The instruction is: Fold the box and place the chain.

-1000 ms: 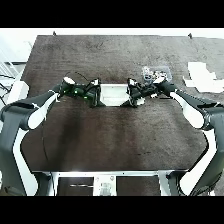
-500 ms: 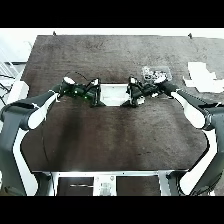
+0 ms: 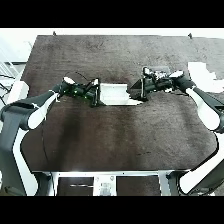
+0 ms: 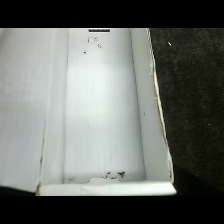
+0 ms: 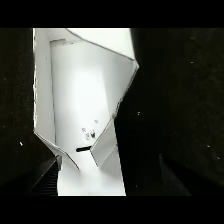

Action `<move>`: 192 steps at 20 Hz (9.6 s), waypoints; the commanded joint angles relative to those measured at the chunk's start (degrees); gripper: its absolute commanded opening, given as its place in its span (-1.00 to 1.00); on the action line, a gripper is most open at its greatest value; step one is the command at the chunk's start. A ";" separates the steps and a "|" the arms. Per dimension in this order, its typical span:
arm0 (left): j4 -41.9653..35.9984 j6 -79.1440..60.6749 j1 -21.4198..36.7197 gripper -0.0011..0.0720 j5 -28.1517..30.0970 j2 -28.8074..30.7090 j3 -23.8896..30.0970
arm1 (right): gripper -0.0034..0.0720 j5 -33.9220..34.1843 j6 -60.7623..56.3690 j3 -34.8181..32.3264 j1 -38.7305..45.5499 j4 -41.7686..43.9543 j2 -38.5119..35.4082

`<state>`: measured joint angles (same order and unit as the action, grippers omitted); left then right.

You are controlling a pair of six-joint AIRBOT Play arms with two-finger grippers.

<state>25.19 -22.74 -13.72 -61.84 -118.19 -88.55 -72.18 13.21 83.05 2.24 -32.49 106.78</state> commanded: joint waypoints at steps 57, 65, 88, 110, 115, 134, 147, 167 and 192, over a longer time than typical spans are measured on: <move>0.09 -0.02 0.00 0.14 -0.11 -0.02 0.00 | 0.79 12.04 -4.98 -8.90 -7.26 -12.17 -9.03; 0.09 -0.02 0.00 0.14 -0.11 -0.02 0.00 | 0.07 14.12 -4.98 -8.92 -9.27 -12.11 -7.06; 0.09 -0.02 0.00 0.14 -0.11 -0.02 0.00 | 0.61 18.43 0.74 -9.01 -11.74 -4.13 -4.63; 0.09 0.00 0.00 0.14 -0.13 -0.04 0.00 | -0.88 13.20 -54.62 -12.33 5.42 -16.41 -18.25; 0.09 0.00 0.00 0.14 -0.13 -0.02 0.00 | -0.88 13.20 -55.93 -14.67 6.75 -14.80 -15.17; 0.09 0.00 0.00 0.14 -0.13 -0.02 0.00 | -0.55 9.11 -57.20 -12.07 -2.05 -2.12 -7.61; 0.09 -0.02 0.00 0.14 -0.13 -0.02 0.00 | 0.53 9.57 -63.69 -10.19 -5.66 -2.12 -8.20; 0.09 0.00 0.00 0.14 -0.15 -0.02 0.00 | 0.51 16.33 -77.57 -7.72 -11.69 -11.43 -8.20; 0.09 0.00 0.00 0.14 -0.20 -0.02 0.00 | 0.39 6.21 -116.17 10.21 -24.33 -52.28 -2.01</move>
<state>25.28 -22.74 -13.69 -62.04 -118.19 -88.55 -62.92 -98.24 91.02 -21.28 -81.65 103.39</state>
